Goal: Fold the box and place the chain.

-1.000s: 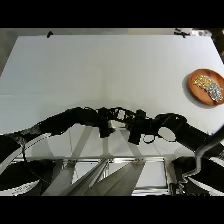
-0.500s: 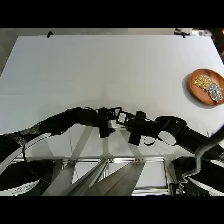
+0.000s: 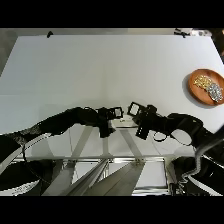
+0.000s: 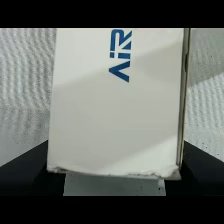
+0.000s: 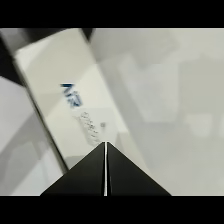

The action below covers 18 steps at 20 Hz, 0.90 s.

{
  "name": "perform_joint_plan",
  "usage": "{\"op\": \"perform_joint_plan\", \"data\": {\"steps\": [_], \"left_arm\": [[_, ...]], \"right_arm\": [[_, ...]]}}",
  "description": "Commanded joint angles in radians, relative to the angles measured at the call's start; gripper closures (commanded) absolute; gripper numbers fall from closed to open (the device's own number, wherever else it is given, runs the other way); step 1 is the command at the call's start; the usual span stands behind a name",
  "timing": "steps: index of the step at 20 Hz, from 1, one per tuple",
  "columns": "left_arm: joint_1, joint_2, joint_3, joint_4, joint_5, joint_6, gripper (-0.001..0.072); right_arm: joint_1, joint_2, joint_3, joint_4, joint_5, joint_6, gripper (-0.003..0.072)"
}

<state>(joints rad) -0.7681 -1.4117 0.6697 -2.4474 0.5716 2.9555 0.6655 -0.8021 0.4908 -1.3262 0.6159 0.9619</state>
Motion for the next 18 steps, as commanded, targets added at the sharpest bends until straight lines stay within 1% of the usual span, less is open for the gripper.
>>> {"op": "perform_joint_plan", "data": {"steps": [1,8,13,18], "left_arm": [[0.0,0.0,0.0,0.002,0.0,0.002,0.0698],[0.0,0.0,0.0,0.002,0.0,0.002,0.0698],[0.0,0.0,0.0,0.002,0.0,0.002,0.0698],[0.0,0.0,0.0,0.002,0.0,0.002,0.0698]], "right_arm": [[-0.086,0.033,-0.002,-0.006,0.069,-0.002,0.0674],[-0.089,0.031,-0.077,0.003,0.103,-0.02,0.0675],[-0.089,0.031,-0.09,0.002,0.129,-0.02,0.0675],[-0.089,0.031,-0.118,0.003,0.124,-0.02,0.0674]]}}
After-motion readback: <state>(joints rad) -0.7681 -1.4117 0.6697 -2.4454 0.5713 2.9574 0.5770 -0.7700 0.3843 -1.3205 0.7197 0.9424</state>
